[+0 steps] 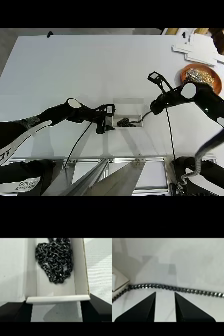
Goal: Fold the box and place the chain.
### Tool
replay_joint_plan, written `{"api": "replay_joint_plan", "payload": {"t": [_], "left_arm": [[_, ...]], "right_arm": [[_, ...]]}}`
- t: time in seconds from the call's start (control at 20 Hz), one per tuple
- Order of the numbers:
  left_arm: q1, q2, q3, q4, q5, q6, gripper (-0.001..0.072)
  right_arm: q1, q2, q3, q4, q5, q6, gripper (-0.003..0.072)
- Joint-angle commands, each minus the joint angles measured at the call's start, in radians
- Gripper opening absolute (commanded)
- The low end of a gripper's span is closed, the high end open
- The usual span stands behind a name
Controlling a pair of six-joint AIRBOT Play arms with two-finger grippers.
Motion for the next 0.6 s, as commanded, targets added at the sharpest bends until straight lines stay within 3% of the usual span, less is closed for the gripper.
{"api": "replay_joint_plan", "payload": {"t": [0.0, 0.15, 0.45, 0.55], "left_arm": [[0.000, 0.000, 0.001, 0.000, 0.000, 0.000, 0.0151], [0.000, 0.000, 0.001, 0.000, 0.000, 0.000, 0.0151], [0.000, 0.000, 0.001, 0.000, 0.000, 0.000, 0.0151], [0.000, 0.000, 0.001, 0.000, 0.000, 0.000, 0.0151]], "right_arm": [[-0.001, -0.046, -0.006, -0.062, 0.035, 0.296, 0.0281], [0.000, -0.067, -0.010, -0.068, 0.023, 0.301, 0.0348], [-0.001, -0.113, -0.010, -0.069, -0.020, 0.326, 0.0350], [-0.001, -0.122, -0.010, -0.069, -0.043, 0.326, 0.0418]]}}
